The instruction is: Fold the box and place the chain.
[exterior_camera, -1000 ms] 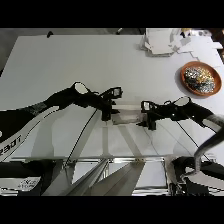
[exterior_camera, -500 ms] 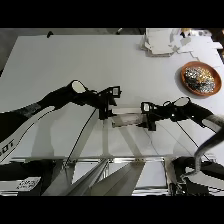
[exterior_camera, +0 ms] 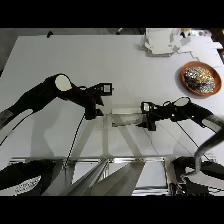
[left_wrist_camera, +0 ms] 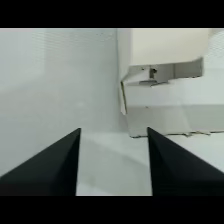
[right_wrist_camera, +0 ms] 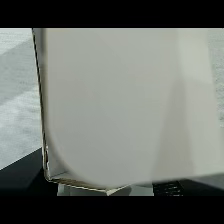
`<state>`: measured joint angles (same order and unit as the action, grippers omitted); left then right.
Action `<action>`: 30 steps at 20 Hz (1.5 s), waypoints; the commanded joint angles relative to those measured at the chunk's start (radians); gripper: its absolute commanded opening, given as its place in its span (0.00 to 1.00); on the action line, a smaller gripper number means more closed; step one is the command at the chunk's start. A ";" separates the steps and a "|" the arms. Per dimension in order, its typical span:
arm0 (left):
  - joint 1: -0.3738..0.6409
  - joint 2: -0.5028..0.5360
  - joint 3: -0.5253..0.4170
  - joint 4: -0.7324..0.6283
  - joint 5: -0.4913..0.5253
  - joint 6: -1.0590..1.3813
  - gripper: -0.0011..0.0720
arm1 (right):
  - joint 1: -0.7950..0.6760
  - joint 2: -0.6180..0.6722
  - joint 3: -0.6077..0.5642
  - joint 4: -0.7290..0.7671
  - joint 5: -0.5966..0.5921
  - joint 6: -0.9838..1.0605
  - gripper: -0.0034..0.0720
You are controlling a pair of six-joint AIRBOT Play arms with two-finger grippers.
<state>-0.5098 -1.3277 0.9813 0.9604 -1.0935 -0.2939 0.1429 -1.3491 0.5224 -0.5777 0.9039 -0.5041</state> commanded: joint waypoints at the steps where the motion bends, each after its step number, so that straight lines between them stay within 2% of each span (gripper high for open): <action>1: -0.031 0.050 0.000 0.024 -0.040 -0.049 0.45 | -0.001 0.000 0.000 -0.002 0.001 -0.002 0.58; 3: -0.077 0.051 0.000 0.020 -0.040 -0.055 0.09 | -0.001 0.000 0.000 -0.002 0.001 -0.002 0.58; 4: -0.107 0.049 0.000 0.017 -0.040 -0.055 0.02 | -0.001 0.000 0.000 -0.002 0.001 -0.002 0.58; 7: -0.186 0.031 -0.001 -0.041 0.005 -0.055 0.02 | -0.001 0.000 0.000 -0.002 0.001 -0.002 0.58; 9: -0.222 0.007 -0.001 -0.103 0.088 -0.055 0.02 | -0.001 0.000 0.000 -0.002 0.001 -0.002 0.58; 12: -0.235 -0.027 -0.001 -0.152 0.305 -0.114 0.02 | -0.001 0.000 0.000 -0.002 0.001 -0.002 0.58; 15: -0.230 -0.066 -0.001 -0.152 0.543 -0.342 0.02 | -0.001 0.000 0.000 -0.002 0.001 -0.002 0.58; 17: -0.228 -0.111 -0.001 -0.152 0.599 -0.396 0.02 | -0.001 0.000 0.000 -0.002 0.001 -0.002 0.58; 22: -0.228 -0.219 -0.001 -0.152 0.585 -0.438 0.02 | -0.001 0.000 0.000 -0.002 0.001 -0.002 0.58; 26: -0.216 -0.145 -0.001 -0.095 0.493 -0.452 0.02 | -0.001 0.000 0.000 -0.002 0.001 -0.002 0.58; 30: -0.191 -0.010 -0.001 0.102 0.351 -0.521 0.02 | -0.001 0.000 0.000 -0.002 0.001 -0.002 0.58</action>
<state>-0.7143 -1.4120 0.9810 0.9302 -0.6384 -0.7650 0.1425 -1.3491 0.5224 -0.5800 0.9043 -0.5056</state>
